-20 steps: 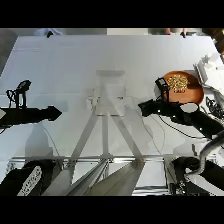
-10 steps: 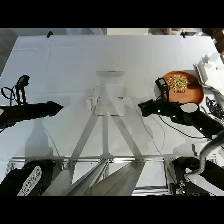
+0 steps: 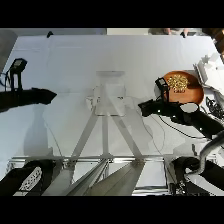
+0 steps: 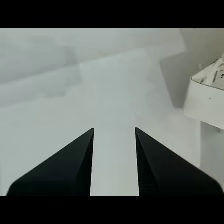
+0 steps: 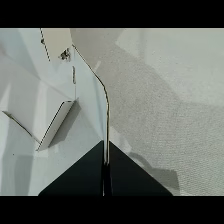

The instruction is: Fold the box and place the chain.

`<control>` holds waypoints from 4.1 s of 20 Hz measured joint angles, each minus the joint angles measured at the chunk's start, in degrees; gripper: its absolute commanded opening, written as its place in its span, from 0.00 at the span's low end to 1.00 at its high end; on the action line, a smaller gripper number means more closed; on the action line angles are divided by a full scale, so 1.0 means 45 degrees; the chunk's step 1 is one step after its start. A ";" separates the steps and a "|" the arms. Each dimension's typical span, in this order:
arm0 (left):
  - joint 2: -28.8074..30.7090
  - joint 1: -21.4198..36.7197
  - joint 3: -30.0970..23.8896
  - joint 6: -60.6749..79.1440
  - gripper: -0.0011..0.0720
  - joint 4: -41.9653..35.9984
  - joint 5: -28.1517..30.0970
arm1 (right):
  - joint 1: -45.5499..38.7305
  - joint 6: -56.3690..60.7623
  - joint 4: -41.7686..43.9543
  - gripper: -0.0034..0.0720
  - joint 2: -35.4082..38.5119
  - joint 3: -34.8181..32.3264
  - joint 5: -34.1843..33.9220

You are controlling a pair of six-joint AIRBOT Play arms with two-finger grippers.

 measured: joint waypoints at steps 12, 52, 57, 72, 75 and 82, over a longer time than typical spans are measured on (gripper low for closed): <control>-0.7776 -0.2662 0.7232 0.4799 0.90 -0.2327 -0.3521 | 0.0000 0.0000 -0.0005 0.06 0.0000 0.0000 0.0000; -1.1472 -0.4585 0.8116 0.9816 0.03 -0.5527 -0.4760 | -0.0005 -0.0005 -0.0005 0.06 0.0000 0.0005 -0.0010; -1.1472 -0.4595 0.8116 0.9840 0.03 -0.5523 -0.4789 | -0.0005 -0.0005 -0.0005 0.06 0.0000 0.0005 -0.0010; -1.0452 -0.4595 0.8102 0.9840 0.02 -0.4935 -0.4872 | 0.0000 0.0160 0.0087 0.72 0.1384 0.0121 0.0248; -0.9088 -0.4469 0.8106 0.9845 0.02 -0.3463 -0.5285 | 0.0000 0.0311 0.0087 0.72 0.3055 0.0296 0.0257; -0.6149 -0.3730 0.7004 0.9267 0.01 -0.2769 -0.7650 | 0.0000 0.1491 -0.0389 0.71 0.7344 0.0461 -0.0505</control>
